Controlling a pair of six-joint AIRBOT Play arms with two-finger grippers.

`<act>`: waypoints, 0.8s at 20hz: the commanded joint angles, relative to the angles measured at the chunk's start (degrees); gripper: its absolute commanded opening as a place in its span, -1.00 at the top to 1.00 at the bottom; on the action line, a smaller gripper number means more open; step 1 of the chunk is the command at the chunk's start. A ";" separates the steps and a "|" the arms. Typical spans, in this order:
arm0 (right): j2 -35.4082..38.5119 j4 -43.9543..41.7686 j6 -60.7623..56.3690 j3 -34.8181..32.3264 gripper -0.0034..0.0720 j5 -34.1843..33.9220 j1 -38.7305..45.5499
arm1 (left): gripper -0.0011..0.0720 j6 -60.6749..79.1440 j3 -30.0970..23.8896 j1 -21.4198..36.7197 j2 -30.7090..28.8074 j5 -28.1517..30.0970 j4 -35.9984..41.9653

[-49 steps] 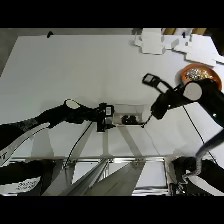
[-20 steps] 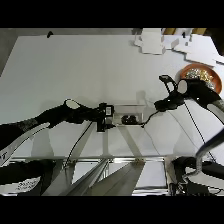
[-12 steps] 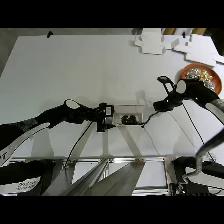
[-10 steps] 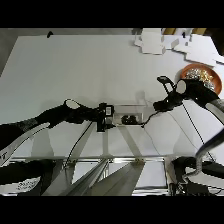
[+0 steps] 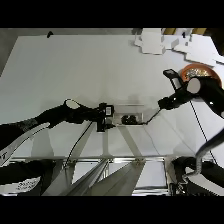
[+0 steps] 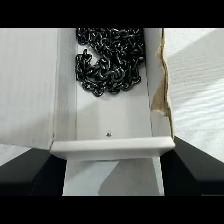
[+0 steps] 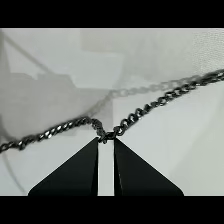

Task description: Fold the box and place the chain.

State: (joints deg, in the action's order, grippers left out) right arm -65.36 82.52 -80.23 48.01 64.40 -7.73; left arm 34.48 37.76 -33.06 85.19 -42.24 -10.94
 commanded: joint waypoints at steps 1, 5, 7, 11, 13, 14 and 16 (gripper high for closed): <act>5.86 -6.75 2.78 0.07 0.87 3.21 -0.07 | 0.39 0.00 0.00 0.00 0.00 0.00 -0.02; 13.18 -16.00 6.95 0.07 0.87 3.98 -0.07 | 0.39 0.00 0.00 0.00 0.00 0.00 -0.02; 16.59 -20.39 9.55 0.07 0.87 4.02 -0.07 | 0.39 0.00 0.00 0.00 0.00 0.02 -0.02; 22.10 -28.22 14.97 0.07 0.87 4.22 -0.07 | 0.39 0.00 0.00 0.00 0.00 0.02 -0.02; 24.06 -31.58 17.22 0.09 0.87 4.46 -0.07 | 0.39 0.00 0.00 0.00 0.00 0.00 -0.02; 24.85 -33.75 18.60 0.09 0.87 5.07 -0.07 | 0.39 0.00 0.00 0.00 0.00 0.02 -0.02; 25.81 -38.14 21.20 0.09 0.87 6.12 -0.48 | 0.39 0.00 0.00 0.00 0.00 0.00 -0.02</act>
